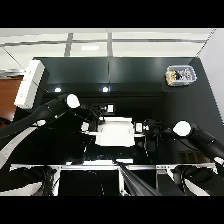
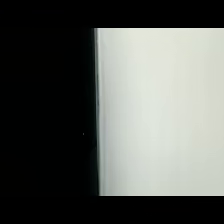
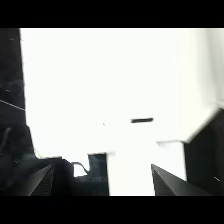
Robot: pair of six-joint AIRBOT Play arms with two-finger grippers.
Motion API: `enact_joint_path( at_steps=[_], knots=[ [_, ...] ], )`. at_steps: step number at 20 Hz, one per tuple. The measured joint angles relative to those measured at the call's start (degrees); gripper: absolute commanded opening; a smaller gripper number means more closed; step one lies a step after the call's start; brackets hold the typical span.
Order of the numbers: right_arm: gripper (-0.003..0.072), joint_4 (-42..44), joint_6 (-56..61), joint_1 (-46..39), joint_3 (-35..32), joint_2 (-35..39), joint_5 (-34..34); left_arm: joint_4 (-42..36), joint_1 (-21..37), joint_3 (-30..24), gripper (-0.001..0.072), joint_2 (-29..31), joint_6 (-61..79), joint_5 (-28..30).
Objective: Fold the box and place the chain.
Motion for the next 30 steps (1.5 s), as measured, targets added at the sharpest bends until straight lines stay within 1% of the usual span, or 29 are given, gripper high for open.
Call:
enact_joint_path(
  at_steps=[2, 6, 10, 13, 18, 27, 30],
  knots=[
    [0.0703, 1.1, -1.1, 1.6, 0.0, -1.4, -0.8, 0.0, 0.0, 0.0, 0.0025, 0.0, 0.0, 0.0],
    [0.0703, 3.7, -2.1, 5.9, 0.0, -3.1, -5.0, 0.0, 0.0, 0.0, 0.0025, 0.0, 0.0, 0.0],
    [0.0703, 5.7, 0.0, 7.7, 0.4, -3.6, -8.5, 0.0, 0.0, 0.0, 0.0025, 0.0, 0.0, 0.0],
    [0.0704, 5.4, 0.9, 7.1, 2.4, -3.6, -7.9, 0.1, 0.0, 0.0, 0.0025, 0.0, 0.1, 0.1],
    [0.0704, 4.9, 1.4, 3.8, 4.9, -3.6, -5.7, 0.1, 0.0, 0.0, 0.0025, 0.0, -0.1, 0.0],
    [0.0703, 4.6, -0.1, 1.5, 6.5, -3.6, -7.6, 0.0, 0.0, 0.0, 0.0025, 0.0, 0.0, 0.0],
    [0.0703, 5.9, -1.2, 1.5, 6.7, -3.6, -8.6, 0.0, 0.0, 0.0, 0.0025, 0.0, 0.0, 0.0]
  ],
)
